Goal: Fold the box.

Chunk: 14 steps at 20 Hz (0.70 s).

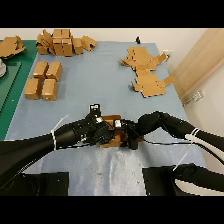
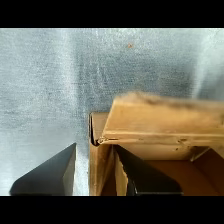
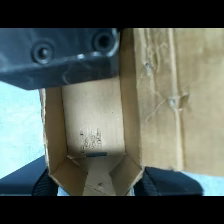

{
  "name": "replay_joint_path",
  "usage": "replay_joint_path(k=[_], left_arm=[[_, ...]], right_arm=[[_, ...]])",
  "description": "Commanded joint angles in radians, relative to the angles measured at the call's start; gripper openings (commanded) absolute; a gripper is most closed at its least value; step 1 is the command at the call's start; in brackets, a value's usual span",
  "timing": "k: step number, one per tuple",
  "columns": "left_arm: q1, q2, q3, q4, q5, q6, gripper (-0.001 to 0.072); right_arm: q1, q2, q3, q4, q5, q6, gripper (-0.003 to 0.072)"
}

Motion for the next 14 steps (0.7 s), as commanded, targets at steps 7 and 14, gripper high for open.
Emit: replay_joint_path(k=[7,14], left_arm=[[0.0,-0.025,0.001,-0.085,-0.002,0.089,0.0341],[0.009,-0.032,0.001,-0.078,0.002,0.089,0.014]], right_arm=[[0.001,0.0,0.0,0.0,0.0,0.0,0.057],[0.001,0.0,0.0,0.0,-0.001,0.0,0.057]])
